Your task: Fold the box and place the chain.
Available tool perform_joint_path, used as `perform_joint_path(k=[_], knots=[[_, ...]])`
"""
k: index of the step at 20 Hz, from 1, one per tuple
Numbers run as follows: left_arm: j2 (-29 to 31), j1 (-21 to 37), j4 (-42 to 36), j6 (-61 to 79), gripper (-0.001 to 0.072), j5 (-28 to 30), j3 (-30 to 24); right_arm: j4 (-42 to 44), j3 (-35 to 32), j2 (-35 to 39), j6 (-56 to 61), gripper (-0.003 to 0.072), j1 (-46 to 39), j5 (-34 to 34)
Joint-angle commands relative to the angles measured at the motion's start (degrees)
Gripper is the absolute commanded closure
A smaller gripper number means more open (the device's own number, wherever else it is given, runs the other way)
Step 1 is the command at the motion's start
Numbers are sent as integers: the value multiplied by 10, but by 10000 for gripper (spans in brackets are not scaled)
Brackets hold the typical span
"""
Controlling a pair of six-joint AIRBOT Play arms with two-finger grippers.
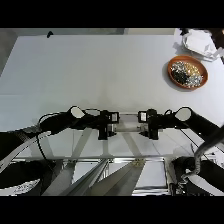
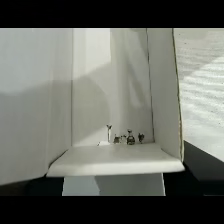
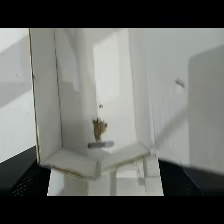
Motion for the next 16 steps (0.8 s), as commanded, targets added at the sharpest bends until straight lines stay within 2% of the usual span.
perform_joint_path(k=[1,5,6,9,10,13,16], knots=[[0,1,1,0,438,5,0,-45,1,59,55,-10,-38,29],[0,0,1,0,438,5,0,-67,1,136,89,8,-109,90],[0,0,1,0,438,5,0,-66,1,151,108,64,-117,100],[0,0,1,0,437,4,0,3,1,182,133,461,-118,144],[0,0,1,0,437,3,0,48,1,184,133,648,-118,165],[0,-1,1,0,437,2,0,152,0,177,132,663,-118,177],[0,-1,1,0,437,2,0,220,0,150,112,663,-112,139]])
